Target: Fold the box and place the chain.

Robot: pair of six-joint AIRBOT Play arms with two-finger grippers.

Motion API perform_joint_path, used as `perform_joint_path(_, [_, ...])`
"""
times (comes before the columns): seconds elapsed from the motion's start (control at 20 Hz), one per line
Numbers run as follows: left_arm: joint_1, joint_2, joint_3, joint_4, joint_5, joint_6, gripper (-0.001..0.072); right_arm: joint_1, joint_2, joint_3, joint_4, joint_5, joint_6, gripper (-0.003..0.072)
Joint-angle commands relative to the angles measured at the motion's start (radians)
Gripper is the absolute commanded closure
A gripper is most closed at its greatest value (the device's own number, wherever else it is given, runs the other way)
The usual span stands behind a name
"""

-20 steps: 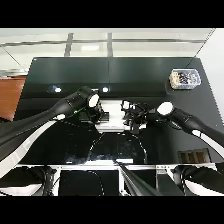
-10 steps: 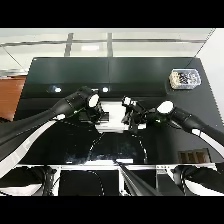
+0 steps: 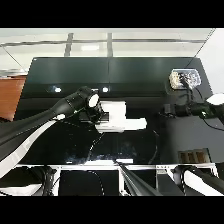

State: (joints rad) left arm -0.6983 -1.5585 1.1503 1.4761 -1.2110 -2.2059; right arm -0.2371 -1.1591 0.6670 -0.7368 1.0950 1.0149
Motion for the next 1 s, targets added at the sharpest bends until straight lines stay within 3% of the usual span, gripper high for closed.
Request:
perform_joint_path(0.0, [0.001, 0.000, 0.000, 0.000, -0.002, 0.000, 0.0684, -0.137, -0.053, -0.093, 0.084, 0.100, 0.129, 0.0674])
perform_joint_path(0.35, [0.001, 0.000, 0.000, 0.000, -0.002, 0.000, 0.0684, 0.249, -0.238, -0.101, 0.394, 0.002, -0.020, 0.0674])
perform_joint_path(0.6, [0.001, 0.000, 0.000, 0.000, -0.002, 0.000, 0.0684, 0.333, -0.247, 0.004, 0.359, 0.067, -0.048, 0.0667])
perform_joint_path(0.65, [0.001, 0.000, 0.000, 0.000, -0.002, 0.000, 0.0684, 0.334, -0.247, 0.022, 0.359, 0.093, -0.051, 0.0469])
perform_joint_path(0.7, [0.001, 0.000, 0.000, 0.000, -0.002, 0.000, 0.0684, 0.334, -0.247, 0.038, 0.358, 0.116, -0.053, 0.0178])
perform_joint_path(0.75, [0.001, 0.000, 0.000, 0.000, -0.002, 0.000, 0.0684, 0.334, -0.247, 0.055, 0.358, 0.135, -0.055, 0.0120])
perform_joint_path(0.95, [0.001, 0.000, 0.000, 0.000, -0.002, 0.000, 0.0684, 0.377, -0.247, 0.092, 0.359, 0.140, -0.054, 0.0123])
